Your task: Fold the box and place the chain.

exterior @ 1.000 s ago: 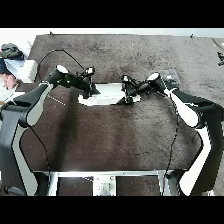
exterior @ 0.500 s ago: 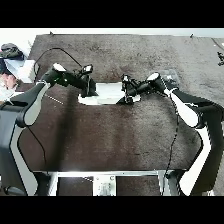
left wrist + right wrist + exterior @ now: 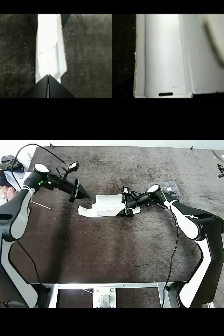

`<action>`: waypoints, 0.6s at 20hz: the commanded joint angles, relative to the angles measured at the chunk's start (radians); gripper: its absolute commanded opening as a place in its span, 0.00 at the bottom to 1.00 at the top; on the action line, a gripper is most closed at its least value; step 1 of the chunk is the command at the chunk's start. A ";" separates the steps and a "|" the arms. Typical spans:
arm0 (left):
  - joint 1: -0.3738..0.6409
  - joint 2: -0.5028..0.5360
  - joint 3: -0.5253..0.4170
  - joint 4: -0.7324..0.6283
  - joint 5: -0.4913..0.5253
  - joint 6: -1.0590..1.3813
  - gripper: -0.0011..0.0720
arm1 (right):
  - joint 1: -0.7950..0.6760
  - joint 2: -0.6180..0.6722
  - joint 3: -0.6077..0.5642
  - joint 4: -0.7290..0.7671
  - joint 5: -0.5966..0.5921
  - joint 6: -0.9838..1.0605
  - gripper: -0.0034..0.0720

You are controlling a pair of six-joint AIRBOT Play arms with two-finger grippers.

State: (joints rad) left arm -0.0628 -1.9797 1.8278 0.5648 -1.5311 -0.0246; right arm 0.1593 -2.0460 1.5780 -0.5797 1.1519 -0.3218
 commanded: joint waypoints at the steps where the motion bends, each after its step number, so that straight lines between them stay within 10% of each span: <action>1: 0.002 0.065 -0.011 -0.034 0.007 -0.079 0.02 | -0.001 -0.001 0.000 0.000 0.001 0.000 0.67; 12: -0.146 0.285 -0.463 -0.074 0.286 -0.045 0.02 | -0.001 -0.001 0.000 0.000 0.000 0.000 0.67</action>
State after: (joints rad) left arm -0.1745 -1.7184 1.4624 0.5007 -1.3041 -0.0723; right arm 0.1593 -2.0460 1.5780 -0.5797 1.1522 -0.3222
